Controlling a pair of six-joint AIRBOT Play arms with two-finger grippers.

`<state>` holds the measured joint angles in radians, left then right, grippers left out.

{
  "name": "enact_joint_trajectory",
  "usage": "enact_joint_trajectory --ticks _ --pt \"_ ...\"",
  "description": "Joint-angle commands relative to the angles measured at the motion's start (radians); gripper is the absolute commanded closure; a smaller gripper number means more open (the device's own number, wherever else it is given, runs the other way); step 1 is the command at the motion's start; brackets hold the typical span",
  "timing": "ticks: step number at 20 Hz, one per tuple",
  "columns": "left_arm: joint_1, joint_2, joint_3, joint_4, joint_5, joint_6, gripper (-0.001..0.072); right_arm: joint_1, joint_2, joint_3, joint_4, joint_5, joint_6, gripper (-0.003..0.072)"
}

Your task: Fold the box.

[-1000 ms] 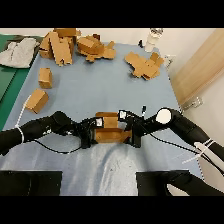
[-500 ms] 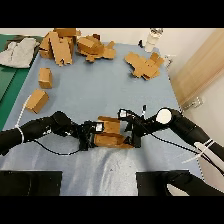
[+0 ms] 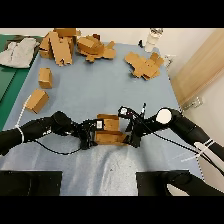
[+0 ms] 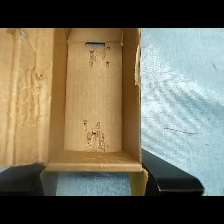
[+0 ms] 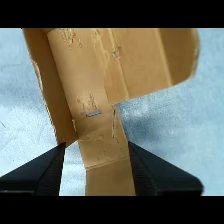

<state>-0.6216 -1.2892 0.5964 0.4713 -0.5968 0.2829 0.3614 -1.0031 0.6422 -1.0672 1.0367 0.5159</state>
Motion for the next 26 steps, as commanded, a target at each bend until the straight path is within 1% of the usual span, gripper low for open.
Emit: enact_joint_trajectory --ticks 1,3,4,5,7,8,9,10,11,12,14,16,17,18,24,26 --pt "0.000 0.001 0.001 0.000 0.017 -0.019 0.0424 0.000 0.001 0.001 0.003 0.000 0.035 0.0086" --pt "0.000 0.001 0.001 0.000 0.021 -0.037 0.0424 0.000 0.001 0.001 0.008 -0.002 0.048 0.0086" --pt "0.000 0.001 0.001 0.000 0.021 -0.040 0.0424 0.000 0.001 0.003 0.008 -0.001 0.073 0.0124" --pt "0.000 0.001 0.001 0.001 0.021 -0.039 0.0424 0.000 0.001 0.010 0.006 -0.001 0.103 0.0179" --pt "0.000 0.001 0.001 0.001 0.023 -0.037 0.0424 -0.001 0.001 0.041 -0.019 -0.004 0.202 0.0187" --pt "0.000 0.001 0.001 0.001 0.022 -0.037 0.0424 -0.001 0.001 0.064 -0.042 -0.008 0.299 0.0237" --pt "0.000 0.001 0.001 0.000 0.022 -0.037 0.0424 -0.001 0.001 0.084 -0.059 -0.009 0.371 0.0419" --pt "0.000 0.001 0.001 0.000 0.021 -0.037 0.0424 -0.001 0.001 0.100 -0.058 -0.022 0.439 0.0659" --pt "0.000 0.001 0.001 0.000 0.021 -0.037 0.0424 -0.001 0.001 0.102 -0.024 -0.073 0.525 0.0683" --pt "0.000 0.001 0.001 0.000 0.021 -0.037 0.0424 0.000 -0.003 0.100 0.062 -0.117 0.549 0.0684" --pt "0.000 0.001 0.001 0.000 0.018 -0.039 0.0424 -0.002 -0.025 0.100 0.346 -0.175 0.454 0.0686" --pt "0.000 0.001 0.001 0.000 0.018 -0.040 0.0424 -0.015 -0.063 0.100 0.573 -0.172 0.387 0.0687" --pt "0.000 0.001 0.001 0.000 0.019 -0.040 0.0424 -0.023 -0.089 0.100 0.637 -0.151 0.375 0.0688" --pt "0.000 0.001 0.001 0.000 0.019 -0.040 0.0424 -0.033 -0.122 0.100 0.666 -0.134 0.369 0.0688" --pt "0.000 0.001 0.001 0.000 0.019 -0.040 0.0424 -0.069 -0.391 0.100 0.668 -0.121 0.299 0.0687" --pt "0.000 0.001 0.001 0.000 0.018 -0.040 0.0424 -0.069 -0.454 0.100 0.675 -0.121 0.276 0.0687"
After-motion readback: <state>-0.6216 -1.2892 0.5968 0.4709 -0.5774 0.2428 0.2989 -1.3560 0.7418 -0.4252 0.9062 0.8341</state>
